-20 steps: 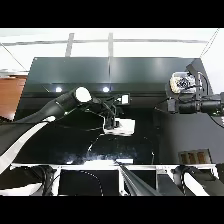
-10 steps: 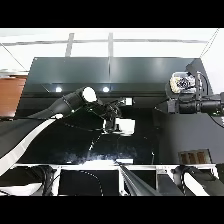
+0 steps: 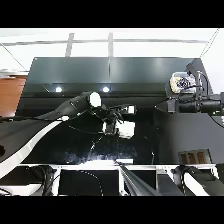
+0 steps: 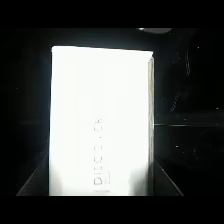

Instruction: Fold the box and place the chain.

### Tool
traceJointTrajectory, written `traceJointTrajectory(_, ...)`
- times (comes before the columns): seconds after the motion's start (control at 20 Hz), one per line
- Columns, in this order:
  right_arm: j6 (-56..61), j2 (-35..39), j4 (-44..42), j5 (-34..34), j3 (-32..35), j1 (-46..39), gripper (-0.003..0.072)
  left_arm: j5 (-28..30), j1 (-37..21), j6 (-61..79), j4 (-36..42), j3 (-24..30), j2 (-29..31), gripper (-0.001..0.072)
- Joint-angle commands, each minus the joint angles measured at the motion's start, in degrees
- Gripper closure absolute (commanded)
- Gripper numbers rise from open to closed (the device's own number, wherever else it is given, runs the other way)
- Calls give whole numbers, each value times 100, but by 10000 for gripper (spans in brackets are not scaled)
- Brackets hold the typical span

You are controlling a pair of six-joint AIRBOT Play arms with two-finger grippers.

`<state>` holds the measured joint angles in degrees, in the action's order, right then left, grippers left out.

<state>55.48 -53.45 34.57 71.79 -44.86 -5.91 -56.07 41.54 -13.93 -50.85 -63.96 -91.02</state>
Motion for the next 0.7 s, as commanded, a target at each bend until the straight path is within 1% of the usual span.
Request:
traceJointTrajectory(0.0, -2, 2, -2, -46, -7, -4, 673, 354, 133, -2, -160, 4, -127, 3)
traceJointTrajectory(0.05, -2, 2, -2, -46, -7, -4, 674, 354, 129, -4, -162, -2, -122, 38)
traceJointTrajectory(0.1, -2, 2, -2, -48, -7, -4, 673, 310, 90, -7, -203, -7, -85, 263)
traceJointTrajectory(0.15, -2, 2, -2, -50, -7, -4, 673, 291, 24, -76, -382, -4, -11, 413)
traceJointTrajectory(0.25, 0, 2, -2, -136, -7, -4, 674, 363, -282, -772, -831, -9, 208, 413)
traceJointTrajectory(0.35, 2, 2, -4, -273, -7, -4, 673, 341, -966, -1460, -1467, -28, 442, 413)
traceJointTrajectory(0.4, 4, 2, -9, -348, -7, -4, 674, 348, -1405, -1751, -1792, -70, 522, 413)
traceJointTrajectory(0.5, 48, 2, -22, -433, -7, -4, 673, 404, -2468, -2201, -2321, -310, 560, 413)
traceJointTrajectory(0.55, 55, 2, -22, -437, -7, -4, 673, 693, -3051, -2664, -2483, -479, 525, 415)
traceJointTrajectory(0.65, 201, 2, -22, -433, -7, -4, 673, 1397, -4120, -3923, -2520, -898, 350, 415)
